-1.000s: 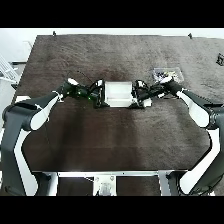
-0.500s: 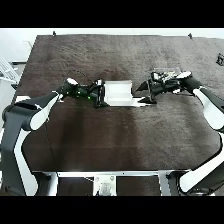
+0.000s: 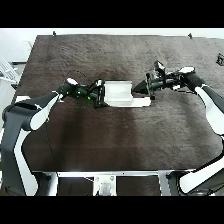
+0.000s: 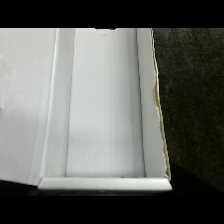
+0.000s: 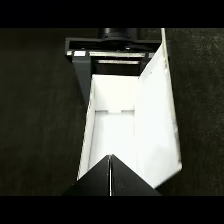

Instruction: Fold the box and place the chain.

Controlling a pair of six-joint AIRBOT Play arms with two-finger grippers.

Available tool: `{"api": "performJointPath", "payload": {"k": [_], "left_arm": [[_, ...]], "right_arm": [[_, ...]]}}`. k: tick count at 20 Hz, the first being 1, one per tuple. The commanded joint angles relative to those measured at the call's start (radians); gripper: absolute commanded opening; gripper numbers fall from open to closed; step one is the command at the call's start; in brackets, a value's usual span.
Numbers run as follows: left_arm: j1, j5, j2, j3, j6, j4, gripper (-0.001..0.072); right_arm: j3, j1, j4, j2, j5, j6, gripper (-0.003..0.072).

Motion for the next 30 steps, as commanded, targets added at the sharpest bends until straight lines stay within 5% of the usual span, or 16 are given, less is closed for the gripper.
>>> {"api": "performJointPath", "payload": {"k": [1,5,10,23,30], "left_arm": [[-0.001,0.000,0.000,0.000,0.000,0.000,0.0419],[-0.001,0.000,0.000,0.000,0.000,0.000,0.0419],[-0.001,0.000,0.000,0.000,0.000,0.000,0.0419],[-0.001,0.000,0.000,0.000,0.000,0.000,0.0419],[-0.001,0.000,0.000,0.000,0.000,0.000,0.0419]], "right_arm": [[0.000,0.061,0.014,0.002,-0.142,0.085,0.0016],[0.000,0.076,0.013,-0.021,-0.301,0.127,0.0015],[0.002,0.073,-0.019,-0.073,-0.345,0.198,0.0015],[0.041,0.073,-0.055,-0.109,-0.328,0.230,0.0015],[0.008,0.041,-0.059,0.049,-0.272,0.222,0.0014]]}}
